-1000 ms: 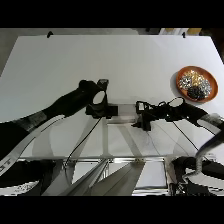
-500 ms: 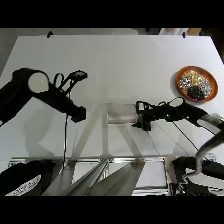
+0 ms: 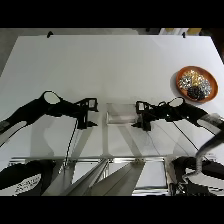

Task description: Fold the box and place the chain.

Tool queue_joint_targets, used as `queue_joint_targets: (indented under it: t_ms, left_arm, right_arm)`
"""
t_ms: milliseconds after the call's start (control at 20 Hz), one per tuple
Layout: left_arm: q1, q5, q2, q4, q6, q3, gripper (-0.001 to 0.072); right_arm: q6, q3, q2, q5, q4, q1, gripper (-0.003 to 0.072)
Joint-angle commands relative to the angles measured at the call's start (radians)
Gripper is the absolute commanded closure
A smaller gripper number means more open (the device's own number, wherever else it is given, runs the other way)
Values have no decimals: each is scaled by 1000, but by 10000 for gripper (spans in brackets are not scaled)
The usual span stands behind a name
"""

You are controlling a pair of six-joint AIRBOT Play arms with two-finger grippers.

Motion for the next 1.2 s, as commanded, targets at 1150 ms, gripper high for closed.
queue_joint_targets:
  t_ms: [1150]
  left_arm:
    - [-94, 25, -135, -201, 114, 44, 6]
  right_arm:
    - [0, 0, 1, 2, 0, 0, 287]
